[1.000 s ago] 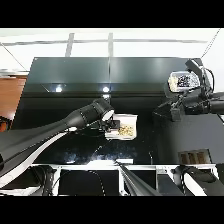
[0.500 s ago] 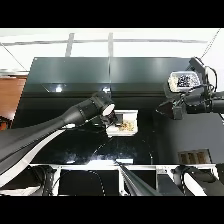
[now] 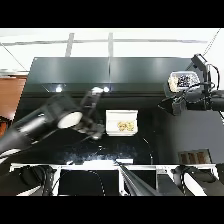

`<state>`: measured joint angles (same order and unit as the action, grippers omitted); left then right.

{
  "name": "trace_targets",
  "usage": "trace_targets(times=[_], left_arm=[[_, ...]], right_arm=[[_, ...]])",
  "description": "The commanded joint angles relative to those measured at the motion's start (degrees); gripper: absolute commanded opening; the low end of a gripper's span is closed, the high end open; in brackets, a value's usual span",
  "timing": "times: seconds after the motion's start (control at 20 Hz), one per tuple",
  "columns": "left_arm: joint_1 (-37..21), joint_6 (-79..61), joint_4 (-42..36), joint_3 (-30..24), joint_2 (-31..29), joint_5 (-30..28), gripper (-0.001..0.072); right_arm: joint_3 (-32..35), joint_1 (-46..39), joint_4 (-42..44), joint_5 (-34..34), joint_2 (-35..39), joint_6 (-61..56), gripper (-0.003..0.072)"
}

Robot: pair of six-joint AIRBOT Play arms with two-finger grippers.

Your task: Fold the box and place the chain.

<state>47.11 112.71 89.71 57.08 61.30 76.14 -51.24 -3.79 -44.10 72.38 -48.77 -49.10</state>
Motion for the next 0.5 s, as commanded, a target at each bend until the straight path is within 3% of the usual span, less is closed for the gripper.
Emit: trace_targets(times=[0.0, 0.05, 0.15, 0.2, 0.25, 0.35, 0.45], left_arm=[[-10.64, -8.17, -3.41, -15.30, -10.67, -12.72, 0.0639], [-15.82, -14.75, -10.58, -19.63, -11.32, -19.15, 0.0639], [-24.24, -42.18, -35.56, -25.77, -10.10, -27.69, 0.0639], [-27.36, -60.35, -50.14, -27.80, -8.55, -28.11, 0.0639], [-29.09, -73.64, -60.02, -28.76, -6.67, -26.91, 0.0637], [-29.27, -98.82, -66.90, -28.72, -2.75, -22.97, 0.0624], [-27.96, -111.32, -65.90, -27.91, 0.24, -22.62, 0.0675]], right_arm=[[-0.02, -0.02, -2.05, -2.05, 0.04, 0.00, 0.0496], [-0.02, -0.02, -2.08, -2.08, 0.04, 0.00, 0.0497], [-0.02, -0.02, -2.05, -2.16, 0.04, 0.00, 0.0497], [-0.02, -0.02, -2.05, -2.16, 0.04, 0.00, 0.0496], [-0.02, -0.02, -2.08, -2.10, 0.04, -0.11, 0.0496], [-0.02, -0.02, -2.05, -1.95, 0.04, -0.28, 0.0497], [0.02, -0.02, -2.08, -1.92, 0.04, -0.76, 0.0496]])
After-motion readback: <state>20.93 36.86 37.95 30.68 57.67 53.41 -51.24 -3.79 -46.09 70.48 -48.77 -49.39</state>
